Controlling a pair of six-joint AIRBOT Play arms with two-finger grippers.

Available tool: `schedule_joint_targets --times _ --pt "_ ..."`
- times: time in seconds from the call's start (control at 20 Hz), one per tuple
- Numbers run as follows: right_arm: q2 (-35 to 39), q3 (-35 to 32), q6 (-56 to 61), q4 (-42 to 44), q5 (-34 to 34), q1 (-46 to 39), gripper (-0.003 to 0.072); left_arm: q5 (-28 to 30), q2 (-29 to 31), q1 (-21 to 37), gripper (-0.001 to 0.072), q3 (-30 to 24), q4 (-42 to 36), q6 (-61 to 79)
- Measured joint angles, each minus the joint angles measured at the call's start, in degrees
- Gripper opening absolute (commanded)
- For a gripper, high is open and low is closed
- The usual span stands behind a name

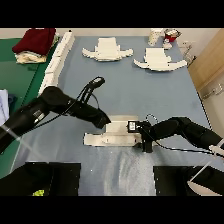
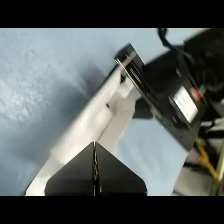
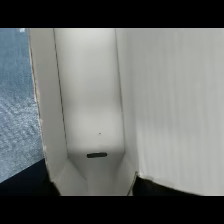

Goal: Fold the box.

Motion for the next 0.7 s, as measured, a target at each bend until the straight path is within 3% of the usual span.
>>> schedule_joint_targets --times 0.2,0.25,0.3,0.5,0.7 --pt "0.0 0.0 0.1 0.0 0.0 0.0 0.0508 -0.8 11.6 -1.9 0.0040 -6.3 6.1 5.0" --pt "0.0 0.0 0.1 0.0 0.0 0.0 0.0508 -0.8 13.4 -2.3 0.0383 -7.4 6.9 7.1" --pt "0.0 0.0 0.1 0.0 0.0 0.0 0.0508 -0.9 14.5 -2.6 0.0676 -8.3 7.5 9.1" --pt "0.0 0.0 0.1 0.0 0.0 0.0 0.0508 -0.4 15.3 -3.1 0.0681 -10.4 8.7 17.1" --pt "0.0 0.0 0.1 0.0 0.0 0.0 0.0508 2.4 11.8 -2.9 0.0681 -13.9 8.9 26.6"
